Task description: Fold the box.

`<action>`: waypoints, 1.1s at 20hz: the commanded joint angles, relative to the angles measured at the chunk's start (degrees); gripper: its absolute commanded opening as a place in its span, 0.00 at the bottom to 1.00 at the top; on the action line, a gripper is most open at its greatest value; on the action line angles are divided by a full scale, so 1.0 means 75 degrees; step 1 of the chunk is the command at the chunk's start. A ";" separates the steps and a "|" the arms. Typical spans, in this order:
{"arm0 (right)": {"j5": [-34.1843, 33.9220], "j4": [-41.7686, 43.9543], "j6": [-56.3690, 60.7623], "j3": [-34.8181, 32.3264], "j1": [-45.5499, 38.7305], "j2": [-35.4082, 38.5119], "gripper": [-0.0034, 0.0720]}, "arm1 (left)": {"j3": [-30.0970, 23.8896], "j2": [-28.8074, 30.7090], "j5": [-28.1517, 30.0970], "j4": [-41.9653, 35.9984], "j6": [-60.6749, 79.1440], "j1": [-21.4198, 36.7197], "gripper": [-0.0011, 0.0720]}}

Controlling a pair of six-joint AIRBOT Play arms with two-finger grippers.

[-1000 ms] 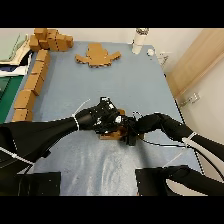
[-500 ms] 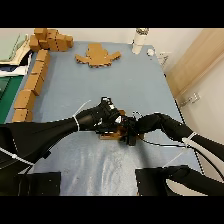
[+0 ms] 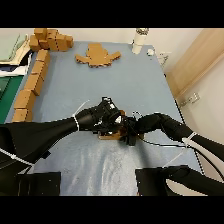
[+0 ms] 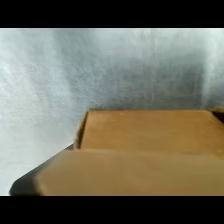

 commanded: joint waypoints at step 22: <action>0.0000 0.0003 0.0006 0.0003 -0.0003 -0.0003 0.70 | 0.0976 0.0006 -0.1518 -0.0318 0.0067 0.0192 0.62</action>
